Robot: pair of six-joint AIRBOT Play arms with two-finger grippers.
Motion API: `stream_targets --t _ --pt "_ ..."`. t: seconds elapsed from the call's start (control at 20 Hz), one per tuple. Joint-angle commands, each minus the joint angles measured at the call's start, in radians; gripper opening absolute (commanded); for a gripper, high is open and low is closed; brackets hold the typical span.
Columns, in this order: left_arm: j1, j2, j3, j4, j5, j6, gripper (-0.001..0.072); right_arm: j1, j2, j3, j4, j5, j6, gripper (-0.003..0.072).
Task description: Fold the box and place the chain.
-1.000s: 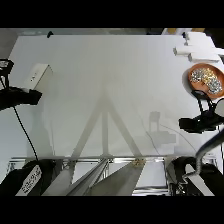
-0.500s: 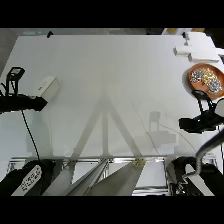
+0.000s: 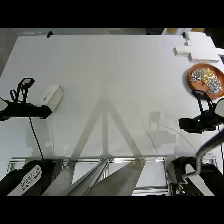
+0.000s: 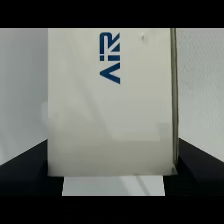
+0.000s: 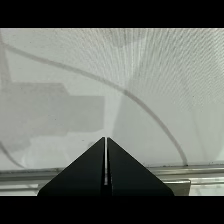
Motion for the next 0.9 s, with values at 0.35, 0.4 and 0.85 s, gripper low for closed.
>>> stream_targets --t 0.35,0.4,0.85 --pt "-0.005 0.071 -0.004 0.019 -0.046 -0.004 0.0702 -0.001 0.001 0.000 0.000 0.000 0.000 0.0022" --pt "-0.011 0.109 -0.004 0.027 -0.051 -0.005 0.0699 -0.001 0.001 0.000 0.000 0.000 0.000 0.0022" --pt "-0.049 0.472 -0.004 0.042 -0.142 -0.134 0.0659 -0.001 0.001 0.000 0.000 0.000 0.000 0.0022"
